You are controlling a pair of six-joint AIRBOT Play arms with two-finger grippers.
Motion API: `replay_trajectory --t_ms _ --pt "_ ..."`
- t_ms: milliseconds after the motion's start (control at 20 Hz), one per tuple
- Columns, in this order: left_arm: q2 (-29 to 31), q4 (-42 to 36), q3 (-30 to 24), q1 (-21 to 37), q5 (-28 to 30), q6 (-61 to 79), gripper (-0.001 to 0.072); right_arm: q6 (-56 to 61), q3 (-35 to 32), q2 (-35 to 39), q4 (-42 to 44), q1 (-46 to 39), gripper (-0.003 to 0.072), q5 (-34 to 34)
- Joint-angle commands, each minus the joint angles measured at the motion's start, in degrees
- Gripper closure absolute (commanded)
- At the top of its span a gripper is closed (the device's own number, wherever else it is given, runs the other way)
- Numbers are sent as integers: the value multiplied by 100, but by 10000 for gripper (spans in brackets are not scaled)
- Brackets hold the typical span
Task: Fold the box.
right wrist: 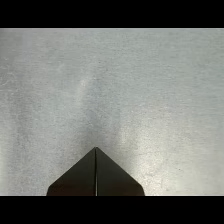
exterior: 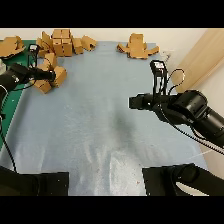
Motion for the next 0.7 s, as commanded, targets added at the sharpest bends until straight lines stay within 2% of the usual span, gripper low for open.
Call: replay_trajectory --t_ms 0,50,100,200,350,550,650 --pt "267 -28 105 -50 -466 4 8 -4 -2 -4 44 2 688 -2" --pt "361 -28 118 -101 -671 2 10 -9 -2 -9 85 2 687 -2" --pt "455 -24 118 -153 -894 -2 139 -39 -2 -13 129 2 688 -7" --pt "664 -26 118 -278 -1484 7 701 -177 -2 -85 153 0 688 -17" --pt "907 -70 116 -636 -1987 -57 697 -647 2 -369 518 -11 688 -31" --pt "966 -179 -39 -1438 -3504 -739 698 -922 262 -933 673 -59 688 -31" --pt "1032 -155 -378 -1998 -3624 -855 699 -1467 592 -1198 1060 -267 688 -31"
